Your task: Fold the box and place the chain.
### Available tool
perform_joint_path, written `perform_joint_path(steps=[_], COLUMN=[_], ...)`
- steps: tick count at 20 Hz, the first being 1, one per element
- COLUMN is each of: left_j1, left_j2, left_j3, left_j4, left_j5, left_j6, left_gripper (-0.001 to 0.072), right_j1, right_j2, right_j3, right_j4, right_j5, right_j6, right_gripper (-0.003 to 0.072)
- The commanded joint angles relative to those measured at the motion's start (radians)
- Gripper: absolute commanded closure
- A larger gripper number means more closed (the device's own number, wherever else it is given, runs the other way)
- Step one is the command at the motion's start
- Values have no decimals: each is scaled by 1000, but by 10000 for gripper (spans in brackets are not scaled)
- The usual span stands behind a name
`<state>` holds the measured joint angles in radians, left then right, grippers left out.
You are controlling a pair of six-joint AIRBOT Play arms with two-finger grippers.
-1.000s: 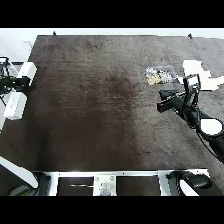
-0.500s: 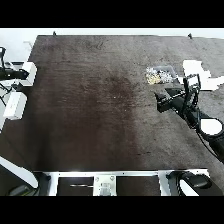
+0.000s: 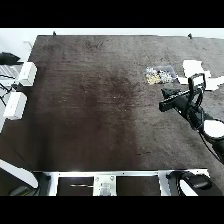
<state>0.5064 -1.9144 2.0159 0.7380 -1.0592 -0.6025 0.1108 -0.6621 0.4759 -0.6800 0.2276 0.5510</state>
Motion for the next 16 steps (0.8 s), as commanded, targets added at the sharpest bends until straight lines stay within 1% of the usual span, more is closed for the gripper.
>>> perform_joint_path(steps=[1, 2, 5, 7, 9, 10, 12, 14, 16], left_j1=[-23, -44, -137, -211, -275, -304, -366, -428, -491], left_j2=[129, 175, 335, 432, 527, 576, 700, 832, 958], left_j3=[-28, -50, -139, -217, -324, -391, -575, -774, -965], left_j4=[-103, -103, -112, -122, -162, -189, -233, -267, -276], left_j5=[47, 84, 257, 357, 418, 451, 574, 702, 769], left_j6=[62, 82, 146, 188, 244, 280, 330, 374, 395], left_gripper=[700, 700, 700, 699, 700, 700, 699, 700, 699], right_j1=[0, 0, -17, -51, -93, -114, -161, -217, -271], right_j2=[39, 45, 56, 63, 88, 108, 152, 197, 242], right_j3=[0, 0, 0, 0, 0, 0, 0, 0, 0], right_j4=[7, 7, 7, 6, 6, 6, 4, -43, -82], right_j5=[-30, -47, -55, -55, -54, -51, -26, 71, 175], right_j6=[58, 79, 111, 146, 149, 149, 148, 149, 149], right_gripper=[675, 676, 676, 676, 677, 677, 677, 677, 677])
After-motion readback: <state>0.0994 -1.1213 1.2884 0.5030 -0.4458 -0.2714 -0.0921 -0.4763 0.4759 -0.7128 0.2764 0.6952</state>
